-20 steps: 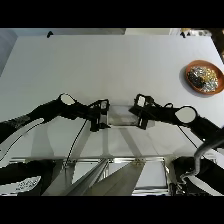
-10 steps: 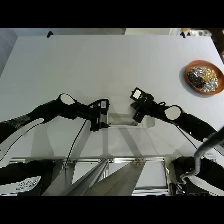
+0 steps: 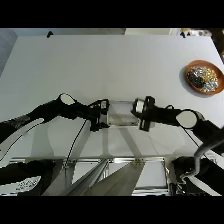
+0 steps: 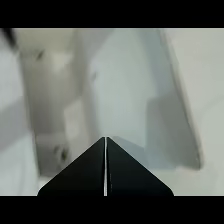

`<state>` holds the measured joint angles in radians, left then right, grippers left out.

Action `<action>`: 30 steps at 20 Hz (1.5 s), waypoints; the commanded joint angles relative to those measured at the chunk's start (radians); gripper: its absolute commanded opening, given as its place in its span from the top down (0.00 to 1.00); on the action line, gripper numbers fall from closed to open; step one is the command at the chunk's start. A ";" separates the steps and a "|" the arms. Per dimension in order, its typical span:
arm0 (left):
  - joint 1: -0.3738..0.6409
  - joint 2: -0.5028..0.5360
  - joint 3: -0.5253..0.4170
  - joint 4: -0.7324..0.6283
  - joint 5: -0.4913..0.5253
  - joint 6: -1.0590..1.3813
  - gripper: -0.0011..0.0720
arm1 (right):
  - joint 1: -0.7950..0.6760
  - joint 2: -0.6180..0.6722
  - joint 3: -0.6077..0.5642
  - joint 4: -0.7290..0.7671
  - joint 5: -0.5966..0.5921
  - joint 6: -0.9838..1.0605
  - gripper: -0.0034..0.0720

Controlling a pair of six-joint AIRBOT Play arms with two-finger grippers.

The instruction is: Fold the box and place the chain.

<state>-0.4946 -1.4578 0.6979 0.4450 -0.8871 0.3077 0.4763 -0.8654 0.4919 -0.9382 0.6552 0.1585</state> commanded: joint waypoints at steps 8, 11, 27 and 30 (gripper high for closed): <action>0.001 0.000 0.000 -0.001 0.000 -0.001 0.61 | -0.019 0.014 -0.020 -0.302 0.175 0.031 0.61; 0.000 0.000 0.000 -0.002 0.000 -0.001 0.61 | -0.042 -0.048 -0.023 -0.257 0.166 -0.069 0.61; 0.000 0.000 0.000 -0.002 0.000 -0.001 0.61 | -0.116 -0.187 -0.023 0.048 0.131 -0.194 0.72; 0.000 0.000 0.000 -0.002 0.000 -0.001 0.61 | -0.116 -0.202 -0.023 0.055 0.124 -0.194 0.72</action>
